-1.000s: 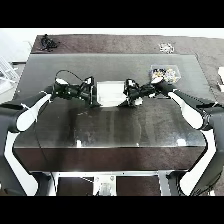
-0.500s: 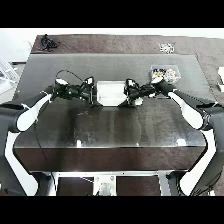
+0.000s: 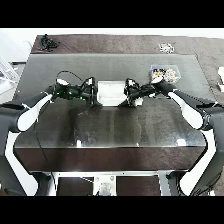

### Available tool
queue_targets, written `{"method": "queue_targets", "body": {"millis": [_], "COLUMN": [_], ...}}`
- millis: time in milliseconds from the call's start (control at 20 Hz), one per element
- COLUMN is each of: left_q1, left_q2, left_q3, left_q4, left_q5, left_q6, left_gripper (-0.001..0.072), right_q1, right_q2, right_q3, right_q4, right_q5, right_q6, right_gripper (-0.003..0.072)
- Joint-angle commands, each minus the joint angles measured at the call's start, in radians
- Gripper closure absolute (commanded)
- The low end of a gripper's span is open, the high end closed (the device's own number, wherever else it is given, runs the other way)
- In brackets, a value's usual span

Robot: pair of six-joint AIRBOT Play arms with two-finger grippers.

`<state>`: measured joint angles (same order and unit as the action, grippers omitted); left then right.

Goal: Fold the box and place the chain.

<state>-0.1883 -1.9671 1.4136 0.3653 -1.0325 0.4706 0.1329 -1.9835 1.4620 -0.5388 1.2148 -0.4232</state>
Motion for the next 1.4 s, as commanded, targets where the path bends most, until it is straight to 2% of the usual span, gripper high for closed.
{"method": "queue_targets", "body": {"millis": [0,200,350,600,700,1350], "left_q1": [0.0,0.0,0.0,0.0,-0.001,-0.002], "left_q2": [-0.002,-0.002,-0.01,-0.011,-0.012,-0.01], "left_q3": [0.0,0.0,0.001,0.001,0.0,0.0], "left_q4": [0.001,0.001,-0.002,-0.006,-0.005,-0.007], "left_q5": [0.004,0.003,-0.008,-0.004,-0.006,-0.004], "left_q6": [0.002,0.002,0.002,0.002,0.002,0.002], "left_gripper": [0.0006,0.0008,0.0118,0.0119,0.017,0.0169], "right_q1": [0.001,0.001,0.001,0.001,0.001,0.001], "right_q2": [0.0,0.0,0.0,0.0,0.0,0.0], "right_q3": [0.0,0.0,0.0,0.0,0.0,0.0], "right_q4": [0.0,0.0,0.0,0.0,0.0,0.0], "right_q5": [0.002,0.002,0.002,0.002,0.002,0.002], "right_q6": [0.0,0.0,0.0,0.0,0.0,0.0], "right_gripper": [0.0127,0.0126,0.0126,0.0127,0.0127,0.0126]}}
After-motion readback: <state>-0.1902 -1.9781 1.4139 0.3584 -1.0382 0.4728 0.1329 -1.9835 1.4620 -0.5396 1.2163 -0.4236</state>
